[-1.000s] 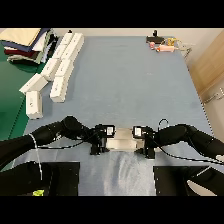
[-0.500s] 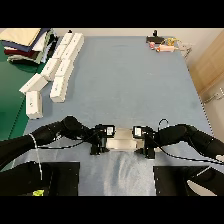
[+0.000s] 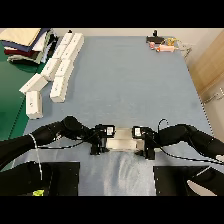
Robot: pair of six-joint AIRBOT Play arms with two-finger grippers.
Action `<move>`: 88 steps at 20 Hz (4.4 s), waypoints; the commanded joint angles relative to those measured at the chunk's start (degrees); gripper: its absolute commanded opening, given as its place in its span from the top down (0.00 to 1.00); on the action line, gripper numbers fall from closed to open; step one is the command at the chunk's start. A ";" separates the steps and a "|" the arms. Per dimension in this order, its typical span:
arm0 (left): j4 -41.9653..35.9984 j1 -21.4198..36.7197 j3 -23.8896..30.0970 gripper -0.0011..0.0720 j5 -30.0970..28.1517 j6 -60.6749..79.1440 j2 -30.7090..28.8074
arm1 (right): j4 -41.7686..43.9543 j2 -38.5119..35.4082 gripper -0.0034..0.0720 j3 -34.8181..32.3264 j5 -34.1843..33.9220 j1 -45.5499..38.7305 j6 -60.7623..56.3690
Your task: Fold the box.
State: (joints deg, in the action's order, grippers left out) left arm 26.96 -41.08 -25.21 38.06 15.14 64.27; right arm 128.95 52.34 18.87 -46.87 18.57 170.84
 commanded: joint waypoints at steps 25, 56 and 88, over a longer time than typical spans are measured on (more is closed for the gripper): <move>0.00 -0.02 0.00 0.29 -0.02 0.00 -0.04 | 5.88 -16.46 0.95 7.52 -0.37 0.11 -61.33; 0.00 -0.02 0.00 0.29 -0.02 0.00 -0.02 | 5.01 3.61 0.95 11.72 5.42 0.09 -51.19; 0.00 -0.02 0.00 0.29 0.00 0.00 -0.04 | -20.28 -11.63 0.61 2.01 -3.02 12.87 -22.69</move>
State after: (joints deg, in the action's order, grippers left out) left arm 26.94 -41.08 -25.21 38.04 15.11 64.27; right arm 108.53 40.45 20.93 -50.59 29.08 147.94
